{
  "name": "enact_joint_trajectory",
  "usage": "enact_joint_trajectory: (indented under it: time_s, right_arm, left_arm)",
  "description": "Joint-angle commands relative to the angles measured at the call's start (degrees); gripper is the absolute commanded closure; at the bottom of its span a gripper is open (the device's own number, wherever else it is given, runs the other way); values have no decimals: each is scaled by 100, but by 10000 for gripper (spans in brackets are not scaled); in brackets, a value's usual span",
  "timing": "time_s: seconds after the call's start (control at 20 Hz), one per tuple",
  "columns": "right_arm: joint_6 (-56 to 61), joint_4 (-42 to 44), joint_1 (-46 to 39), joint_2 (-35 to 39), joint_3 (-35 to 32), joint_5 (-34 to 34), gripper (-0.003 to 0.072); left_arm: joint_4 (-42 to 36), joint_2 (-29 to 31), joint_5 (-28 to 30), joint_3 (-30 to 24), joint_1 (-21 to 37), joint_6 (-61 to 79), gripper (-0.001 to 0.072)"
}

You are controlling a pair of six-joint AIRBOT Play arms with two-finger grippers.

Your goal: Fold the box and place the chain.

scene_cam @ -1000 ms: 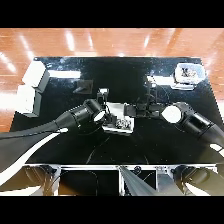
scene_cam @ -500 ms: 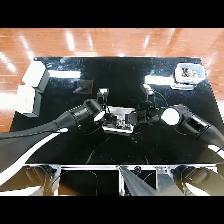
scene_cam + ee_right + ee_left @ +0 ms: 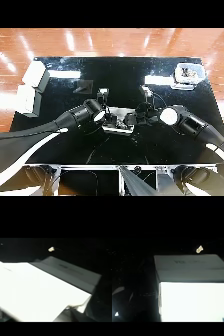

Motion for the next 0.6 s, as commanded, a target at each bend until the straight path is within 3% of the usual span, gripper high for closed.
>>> enact_joint_trajectory:
  time_s: [0.0,0.15,0.3,0.35,0.45,0.5,0.55]
  right_arm:
    - [2,79,0,55,24,61,122]
    - [2,31,-116,470,24,223,122]
    - [4,-219,-374,1196,24,874,122]
    - [11,-348,-444,1451,24,1099,122]
    - [52,-507,-647,1915,24,1587,122]
    - [55,-546,-761,2085,24,1784,122]
    - [52,-581,-874,2240,24,1943,122]
  left_arm:
    - [-4,4,2,7,7,0,683]
    - [-63,7,-7,9,7,0,683]
    - [-173,15,-46,94,7,2,679]
    - [-173,28,-55,155,4,35,612]
    - [-177,42,-142,328,4,247,259]
    - [-175,42,-269,433,4,286,194]
    - [-170,42,-413,538,7,306,194]
